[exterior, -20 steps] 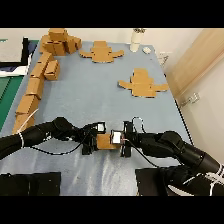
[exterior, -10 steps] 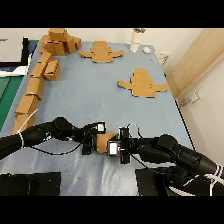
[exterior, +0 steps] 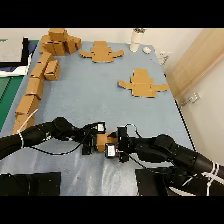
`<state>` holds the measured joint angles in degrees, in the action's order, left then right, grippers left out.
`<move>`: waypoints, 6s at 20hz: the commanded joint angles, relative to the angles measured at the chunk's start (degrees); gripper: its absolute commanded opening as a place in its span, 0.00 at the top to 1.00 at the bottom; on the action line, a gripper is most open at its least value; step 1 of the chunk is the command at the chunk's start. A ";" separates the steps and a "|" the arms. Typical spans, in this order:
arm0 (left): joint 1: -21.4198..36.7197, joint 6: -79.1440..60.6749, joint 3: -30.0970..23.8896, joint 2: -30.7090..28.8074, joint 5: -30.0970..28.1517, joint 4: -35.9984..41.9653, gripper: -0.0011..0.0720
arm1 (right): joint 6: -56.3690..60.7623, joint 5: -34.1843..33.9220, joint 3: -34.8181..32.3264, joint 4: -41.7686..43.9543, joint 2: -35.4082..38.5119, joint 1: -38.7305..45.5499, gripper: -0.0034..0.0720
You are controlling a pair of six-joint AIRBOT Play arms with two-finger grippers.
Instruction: Fold the box.
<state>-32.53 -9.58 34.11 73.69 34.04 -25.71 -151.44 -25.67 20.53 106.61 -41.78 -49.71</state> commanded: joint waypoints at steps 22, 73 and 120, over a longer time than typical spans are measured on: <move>0.00 0.00 0.02 0.02 0.02 0.00 0.37 | -0.55 0.09 1.31 -2.56 -0.50 -1.46 0.51; 0.00 0.00 0.02 0.02 0.00 -0.02 0.37 | 2.49 -6.27 5.44 -3.63 -1.84 -1.46 0.74; 0.00 0.00 0.02 0.02 0.00 -0.02 0.37 | 87.62 -4.98 -4.22 11.26 8.98 7.69 0.95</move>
<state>-32.53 -9.56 34.11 73.69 34.06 -25.71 -63.64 -29.71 16.40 117.64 -32.75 -42.15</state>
